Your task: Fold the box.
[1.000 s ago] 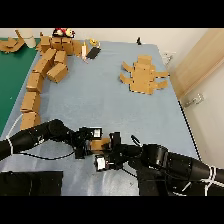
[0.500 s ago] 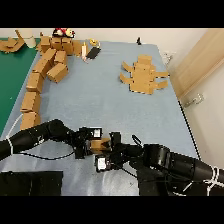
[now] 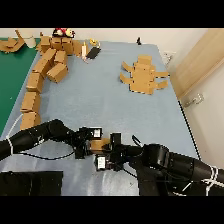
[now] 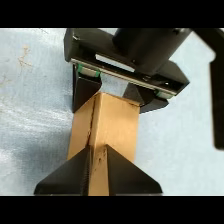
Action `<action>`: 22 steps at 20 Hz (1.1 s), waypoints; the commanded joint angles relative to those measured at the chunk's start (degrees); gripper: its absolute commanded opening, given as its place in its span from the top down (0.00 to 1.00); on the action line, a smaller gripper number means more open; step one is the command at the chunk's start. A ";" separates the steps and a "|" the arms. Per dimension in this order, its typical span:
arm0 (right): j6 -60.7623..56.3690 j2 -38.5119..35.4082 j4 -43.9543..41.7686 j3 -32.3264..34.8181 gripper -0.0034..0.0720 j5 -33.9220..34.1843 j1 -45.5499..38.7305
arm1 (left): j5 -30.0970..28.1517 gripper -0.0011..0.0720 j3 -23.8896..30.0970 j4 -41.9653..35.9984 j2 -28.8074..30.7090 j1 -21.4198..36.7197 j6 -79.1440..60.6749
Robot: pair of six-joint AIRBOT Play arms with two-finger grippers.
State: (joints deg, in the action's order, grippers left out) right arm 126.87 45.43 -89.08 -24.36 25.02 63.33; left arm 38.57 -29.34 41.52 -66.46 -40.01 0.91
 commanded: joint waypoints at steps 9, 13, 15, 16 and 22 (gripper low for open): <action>0.00 -0.87 -1.57 0.00 0.72 0.55 0.02 | 0.00 0.37 0.00 0.00 -0.02 -0.02 0.00; -0.02 -3.39 -0.48 0.02 0.69 1.27 -0.02 | 0.00 0.37 0.00 0.00 -0.02 -0.02 0.00; -0.02 -4.07 -0.50 0.02 0.59 2.12 -0.02 | 0.00 0.37 0.00 -0.02 -0.02 -0.02 0.00; -0.02 -4.13 -0.50 0.02 0.59 2.73 -0.04 | 0.00 0.37 0.00 0.00 -0.02 -0.02 0.00; -17.73 -9.33 -5.75 -1.07 0.60 8.11 -0.02 | 0.00 0.37 0.00 0.00 -0.02 -0.02 0.00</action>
